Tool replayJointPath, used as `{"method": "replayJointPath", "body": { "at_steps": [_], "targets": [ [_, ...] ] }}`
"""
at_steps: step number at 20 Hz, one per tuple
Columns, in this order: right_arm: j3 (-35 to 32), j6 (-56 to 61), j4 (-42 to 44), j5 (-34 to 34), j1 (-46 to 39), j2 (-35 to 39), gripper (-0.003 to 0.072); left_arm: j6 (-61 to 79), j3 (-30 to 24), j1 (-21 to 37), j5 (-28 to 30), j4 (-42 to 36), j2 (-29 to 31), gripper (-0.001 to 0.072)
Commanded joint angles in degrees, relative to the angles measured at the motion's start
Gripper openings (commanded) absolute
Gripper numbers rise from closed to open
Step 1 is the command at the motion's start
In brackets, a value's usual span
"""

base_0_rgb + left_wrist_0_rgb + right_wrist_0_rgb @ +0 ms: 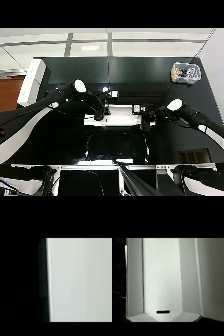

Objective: Fold the box and place the chain.

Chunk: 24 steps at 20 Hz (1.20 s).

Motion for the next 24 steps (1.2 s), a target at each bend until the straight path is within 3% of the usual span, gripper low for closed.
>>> {"method": "replayJointPath", "body": {
  "at_steps": [1, 8, 24],
  "targets": [
    [0.0, -0.8, -0.4, -0.3, 0.0, -0.7, 0.0718, -0.2, 0.0, 0.0, 0.1, 0.0, 0.0, 0.0026],
    [0.0, -1.2, 3.6, -0.5, 0.0, -2.2, 0.0718, -0.2, 0.0, 0.0, 0.1, 0.0, 0.0, 0.0026],
    [0.0, 1.4, -0.6, -1.3, 1.0, -2.5, 0.0717, -0.2, 0.0, 0.0, 0.1, 0.0, 0.0, 0.0026]
  ]
}}
